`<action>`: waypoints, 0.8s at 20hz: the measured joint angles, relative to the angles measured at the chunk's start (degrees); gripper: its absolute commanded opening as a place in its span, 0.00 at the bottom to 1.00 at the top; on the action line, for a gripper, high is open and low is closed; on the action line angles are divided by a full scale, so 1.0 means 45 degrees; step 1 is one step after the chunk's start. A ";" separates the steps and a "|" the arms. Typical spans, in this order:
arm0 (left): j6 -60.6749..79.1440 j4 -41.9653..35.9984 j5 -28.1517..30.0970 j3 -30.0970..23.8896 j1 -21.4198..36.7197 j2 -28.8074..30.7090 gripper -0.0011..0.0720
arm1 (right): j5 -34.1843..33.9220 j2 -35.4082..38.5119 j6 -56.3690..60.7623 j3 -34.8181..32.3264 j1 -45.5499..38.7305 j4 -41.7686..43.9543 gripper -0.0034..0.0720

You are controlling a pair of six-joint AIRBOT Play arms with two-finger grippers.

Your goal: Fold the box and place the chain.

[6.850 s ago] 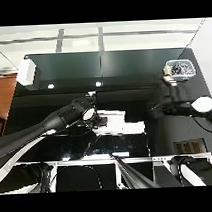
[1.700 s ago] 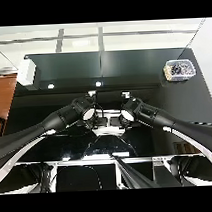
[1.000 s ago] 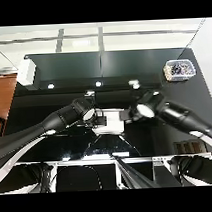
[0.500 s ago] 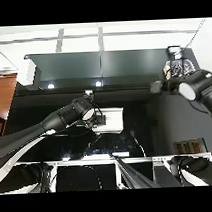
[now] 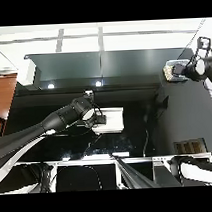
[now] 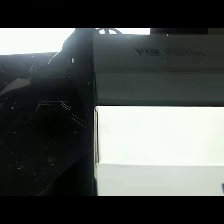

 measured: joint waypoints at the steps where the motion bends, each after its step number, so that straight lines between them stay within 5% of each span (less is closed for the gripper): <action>1: 0.0000 0.0000 0.0005 0.0000 0.0000 0.0000 0.05 | 0.0282 -0.0782 -0.0316 0.0942 -0.0228 0.0287 0.94; 6: 0.0010 -0.0005 0.0194 0.0000 0.0000 0.0000 0.05 | 0.1501 -0.4046 -0.1409 0.4731 -0.0816 0.1379 0.94; 11: 0.0039 -0.0005 0.0413 0.0000 0.0005 0.0000 0.05 | 0.1656 -0.5790 -0.1705 0.6023 -0.1209 0.1681 0.93; 12: 0.0039 0.0000 0.0432 0.0000 0.0005 0.0000 0.05 | 0.1637 -0.5999 -0.1744 0.6096 -0.1268 0.1715 0.60; 14: 0.0029 -0.0005 0.0452 0.0000 0.0010 0.0000 0.05 | 0.1525 -0.6271 -0.1763 0.6217 -0.1341 0.1855 0.28; 15: 0.0029 0.0000 0.0461 0.0000 0.0005 0.0000 0.05 | 0.1481 -0.6358 -0.1792 0.6251 -0.1360 0.1914 0.26; 16: 0.0024 -0.0005 0.0466 0.0000 0.0005 0.0000 0.05 | 0.1472 -0.6402 -0.1797 0.6280 -0.1375 0.1943 0.05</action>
